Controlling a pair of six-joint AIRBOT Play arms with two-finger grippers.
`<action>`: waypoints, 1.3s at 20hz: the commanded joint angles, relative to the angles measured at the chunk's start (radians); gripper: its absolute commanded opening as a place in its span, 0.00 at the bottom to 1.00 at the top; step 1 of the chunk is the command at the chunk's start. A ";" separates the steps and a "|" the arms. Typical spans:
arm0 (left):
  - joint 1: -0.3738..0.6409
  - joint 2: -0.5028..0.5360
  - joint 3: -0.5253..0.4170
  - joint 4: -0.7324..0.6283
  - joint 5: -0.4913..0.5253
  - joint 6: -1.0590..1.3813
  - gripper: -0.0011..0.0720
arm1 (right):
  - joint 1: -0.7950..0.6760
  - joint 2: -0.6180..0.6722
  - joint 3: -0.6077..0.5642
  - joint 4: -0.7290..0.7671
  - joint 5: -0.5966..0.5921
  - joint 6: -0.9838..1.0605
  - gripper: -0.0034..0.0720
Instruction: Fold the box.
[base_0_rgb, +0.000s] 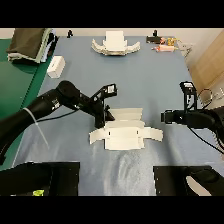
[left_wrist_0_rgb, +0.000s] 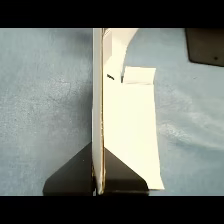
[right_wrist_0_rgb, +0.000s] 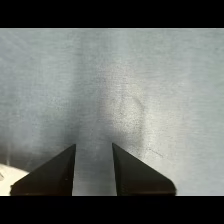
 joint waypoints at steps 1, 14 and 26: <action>-0.090 0.119 -0.143 0.021 0.250 0.016 0.02 | 0.000 0.000 0.003 -0.007 0.000 0.053 0.54; -0.202 0.152 -0.287 0.017 0.358 0.032 0.03 | 0.000 0.000 0.003 0.059 -0.018 0.052 0.54; -0.354 0.328 -0.383 0.029 0.695 0.114 0.02 | 0.000 0.000 0.003 0.104 -0.018 0.052 0.54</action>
